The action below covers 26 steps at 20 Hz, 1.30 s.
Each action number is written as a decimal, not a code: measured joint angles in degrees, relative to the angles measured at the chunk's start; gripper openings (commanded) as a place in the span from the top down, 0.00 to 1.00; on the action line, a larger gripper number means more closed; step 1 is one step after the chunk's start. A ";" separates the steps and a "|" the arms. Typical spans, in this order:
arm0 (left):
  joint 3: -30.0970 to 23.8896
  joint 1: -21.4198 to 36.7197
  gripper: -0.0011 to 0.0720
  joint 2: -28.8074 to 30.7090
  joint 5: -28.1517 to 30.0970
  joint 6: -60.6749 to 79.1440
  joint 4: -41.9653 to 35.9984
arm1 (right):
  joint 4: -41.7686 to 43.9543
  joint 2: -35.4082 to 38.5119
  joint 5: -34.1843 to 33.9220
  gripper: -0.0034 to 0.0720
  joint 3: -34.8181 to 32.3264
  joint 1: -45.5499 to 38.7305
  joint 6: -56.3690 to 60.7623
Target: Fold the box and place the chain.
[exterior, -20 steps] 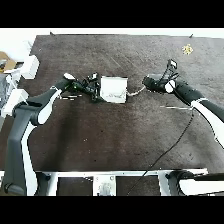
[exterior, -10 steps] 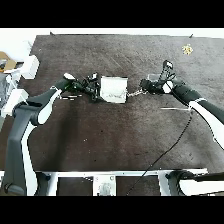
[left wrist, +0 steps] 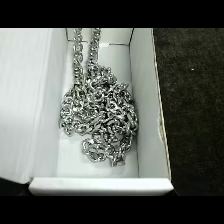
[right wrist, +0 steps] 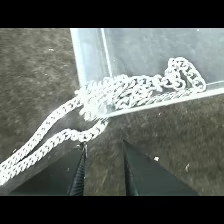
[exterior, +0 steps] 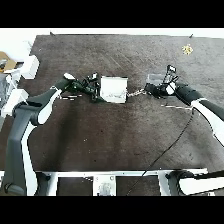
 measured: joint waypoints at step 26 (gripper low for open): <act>0.00 0.00 0.51 0.00 0.00 0.00 0.00 | -2.03 19.91 -4.76 0.95 2.36 12.13 -1.03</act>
